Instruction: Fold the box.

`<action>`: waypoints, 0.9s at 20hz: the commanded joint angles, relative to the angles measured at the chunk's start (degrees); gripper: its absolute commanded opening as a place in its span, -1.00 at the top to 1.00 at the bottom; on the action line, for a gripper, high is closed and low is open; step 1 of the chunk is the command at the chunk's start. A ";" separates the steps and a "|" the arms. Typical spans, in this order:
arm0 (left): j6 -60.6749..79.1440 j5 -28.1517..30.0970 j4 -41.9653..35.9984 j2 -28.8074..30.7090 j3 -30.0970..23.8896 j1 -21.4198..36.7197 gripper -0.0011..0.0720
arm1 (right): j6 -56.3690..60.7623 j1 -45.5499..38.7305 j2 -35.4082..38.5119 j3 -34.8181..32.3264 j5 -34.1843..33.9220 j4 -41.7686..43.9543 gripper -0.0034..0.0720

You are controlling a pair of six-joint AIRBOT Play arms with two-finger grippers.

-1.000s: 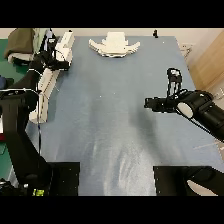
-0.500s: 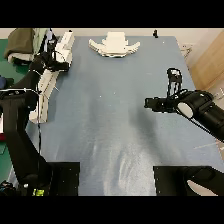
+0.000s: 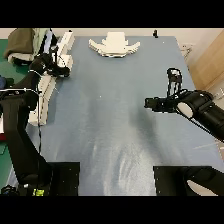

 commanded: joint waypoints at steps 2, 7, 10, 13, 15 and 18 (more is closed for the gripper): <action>0.00 -2.27 0.09 -0.24 -0.02 0.00 -0.54 | 0.00 0.02 -0.02 0.02 0.00 0.02 0.90; 0.00 -2.40 0.87 -0.04 0.07 0.00 -0.93 | -0.02 0.02 -0.02 0.02 0.00 0.04 0.90; 0.00 -5.33 1.55 -0.04 3.06 0.00 -0.93 | 0.00 0.02 -0.02 0.04 0.00 0.04 0.90; -0.04 -8.13 2.62 0.42 6.82 0.20 -0.93 | 0.00 0.02 -0.02 0.02 0.00 0.04 0.90; -0.04 -8.15 2.58 1.64 6.80 0.22 -0.93 | 0.00 0.02 -0.02 0.04 0.00 0.04 0.90; -0.02 -10.27 2.58 3.48 6.75 0.22 -0.93 | -0.02 0.02 -0.02 0.02 0.02 0.17 0.90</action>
